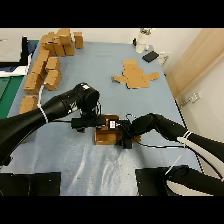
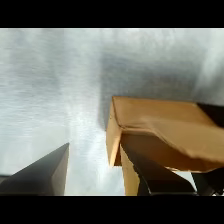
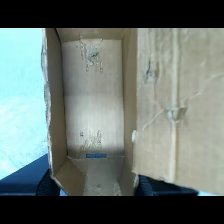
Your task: Fold the box.
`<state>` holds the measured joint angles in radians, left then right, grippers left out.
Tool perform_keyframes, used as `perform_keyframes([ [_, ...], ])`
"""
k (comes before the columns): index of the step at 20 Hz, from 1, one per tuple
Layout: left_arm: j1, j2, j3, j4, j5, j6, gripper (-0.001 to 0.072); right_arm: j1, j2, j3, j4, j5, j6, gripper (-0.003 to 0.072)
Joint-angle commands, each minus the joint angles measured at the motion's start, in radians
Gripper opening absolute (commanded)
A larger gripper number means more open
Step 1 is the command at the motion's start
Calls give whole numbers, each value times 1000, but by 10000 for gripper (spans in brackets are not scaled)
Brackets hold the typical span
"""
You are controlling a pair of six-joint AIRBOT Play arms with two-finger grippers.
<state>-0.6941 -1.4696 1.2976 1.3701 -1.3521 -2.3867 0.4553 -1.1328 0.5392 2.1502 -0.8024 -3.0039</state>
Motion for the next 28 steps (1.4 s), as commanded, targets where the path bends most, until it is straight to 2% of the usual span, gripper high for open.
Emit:
perform_keyframes([
  [1, 59, 0, 1, -76, -19, 50, 412, 0, 0, 0, 0, 0, 0, 513],
  [2, 77, 0, 1, -72, -32, 73, 142, 0, 0, 0, 0, 0, 0, 513],
  [3, 100, 0, 1, -76, -43, 114, 13, 0, 0, 0, 0, 0, 0, 514],
  [7, 153, 0, 1, -100, -35, 380, 12, 0, 0, 0, 0, 0, 0, 514],
  [10, 171, 1, -2, -131, 46, 608, 11, 0, 0, 0, 0, 0, 0, 514],
  [14, 261, 14, -55, -375, 77, 1031, 12, 0, 0, 0, 0, 0, 0, 514],
  [16, 328, 47, -127, -436, 78, 1279, 11, 0, 0, 0, 0, 0, 0, 513],
  [18, 448, 88, -252, -603, 70, 1613, 10, 0, 0, 0, 0, 0, 0, 513],
  [21, 542, 157, -452, -699, 192, 2002, 12, 0, 0, 0, 0, 0, 0, 514],
  [24, 533, 200, -581, -773, 316, 2396, 16, 0, 0, 0, 0, 0, 0, 513],
  [25, 515, 206, -605, -773, 357, 2477, 188, 0, 0, 0, 0, 0, 0, 514],
  [26, 491, 206, -629, -789, 412, 2540, 591, 0, 0, 0, 0, 0, 0, 514],
  [27, 467, 206, -649, -806, 450, 2575, 707, 0, 0, 0, 0, 0, 0, 514],
  [28, 443, 206, -665, -815, 465, 2615, 707, 0, 0, 0, 0, 0, 0, 513],
])
